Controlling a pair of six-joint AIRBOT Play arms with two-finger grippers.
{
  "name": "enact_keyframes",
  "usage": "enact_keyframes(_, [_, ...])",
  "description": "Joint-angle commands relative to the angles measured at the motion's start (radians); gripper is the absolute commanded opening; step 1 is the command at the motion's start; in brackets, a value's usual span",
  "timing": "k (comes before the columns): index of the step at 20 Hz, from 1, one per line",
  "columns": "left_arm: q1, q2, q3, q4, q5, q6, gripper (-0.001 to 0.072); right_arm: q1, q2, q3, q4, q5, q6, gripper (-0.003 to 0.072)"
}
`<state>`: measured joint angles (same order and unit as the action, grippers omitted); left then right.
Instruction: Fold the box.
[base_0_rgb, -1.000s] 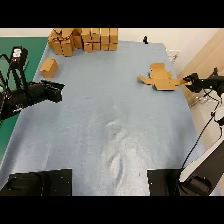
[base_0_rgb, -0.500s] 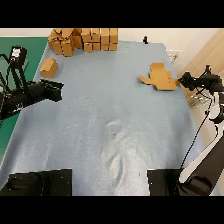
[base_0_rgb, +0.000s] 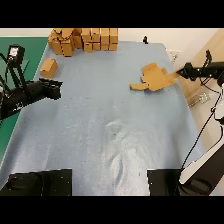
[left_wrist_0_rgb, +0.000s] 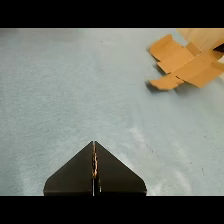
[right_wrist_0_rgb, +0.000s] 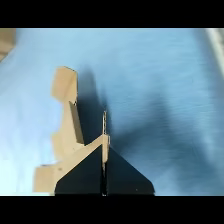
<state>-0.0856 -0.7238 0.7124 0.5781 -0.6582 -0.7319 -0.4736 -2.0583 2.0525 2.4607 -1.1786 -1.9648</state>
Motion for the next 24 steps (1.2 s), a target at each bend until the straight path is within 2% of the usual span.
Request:
enact_keyframes(1, [0.002, -0.008, 0.0, 0.005, 0.036, -0.002, 0.0018, 0.096, 0.185, -0.08, 0.047, -0.134, -0.008, 0.0007])
enact_keyframes(2, [0.009, -0.018, 0.0, 0.005, 0.039, -0.009, 0.0019, 0.14, 0.248, -0.127, 0.05, -0.102, -0.008, 0.0006])
enact_keyframes(3, [0.025, -0.033, 0.0, 0.007, 0.034, -0.045, 0.0191, 0.194, 0.317, -0.191, 0.05, -0.055, -0.007, 0.0006])
enact_keyframes(4, [0.046, -0.054, 0.0, 0.01, 0.026, -0.095, 0.0477, 0.246, 0.377, -0.262, 0.05, 0.002, -0.006, 0.0006])
enact_keyframes(5, [0.075, -0.081, 0.0, 0.009, 0.008, -0.127, 0.0543, 0.303, 0.433, -0.344, 0.057, 0.072, 0.005, 0.0006])
enact_keyframes(6, [0.101, -0.11, 0.0, 0.009, -0.011, -0.124, 0.0543, 0.372, 0.494, -0.446, 0.067, 0.168, 0.011, 0.0006])
enact_keyframes(8, [0.153, -0.174, 0.0, 0.006, -0.071, -0.125, 0.0544, 0.525, 0.613, -0.673, 0.076, 0.455, 0.027, 0.0006])
enact_keyframes(11, [0.202, -0.271, 0.003, 0.006, -0.153, -0.093, 0.0544, 0.786, 0.769, -1.011, 0.075, 1.014, 0.176, 0.0006])
enact_keyframes(13, [0.205, -0.351, 0.026, 0.002, -0.173, -0.029, 0.0544, 0.945, 0.821, -1.167, 0.071, 1.305, 0.297, 0.0006])
enact_keyframes(14, [0.204, -0.397, 0.045, -0.011, -0.175, -0.014, 0.0544, 1.01, 0.832, -1.213, 0.066, 1.394, 0.329, 0.0006])
enact_keyframes(15, [0.204, -0.455, 0.074, -0.034, -0.181, 0.0, 0.0544, 1.057, 0.835, -1.235, 0.058, 1.425, 0.334, 0.0006])
enact_keyframes(17, [0.204, -0.589, 0.156, -0.095, -0.229, 0.071, 0.0544, 1.122, 0.832, -1.247, 0.026, 1.414, 0.333, 0.0006])
enact_keyframes(19, [0.204, -0.743, 0.271, -0.163, -0.328, 0.126, 0.0544, 1.16, 0.83, -1.248, 0.014, 1.413, 0.33, 0.0006])
enact_keyframes(21, [0.204, -0.886, 0.404, -0.217, -0.472, 0.164, 0.0544, 1.167, 0.83, -1.271, 0.018, 1.383, 0.319, 0.0006])
enact_keyframes(24, [0.204, -0.995, 0.555, -0.221, -0.591, 0.163, 0.0544, 1.165, 0.832, -1.368, 0.049, 1.357, 0.342, 0.0006])
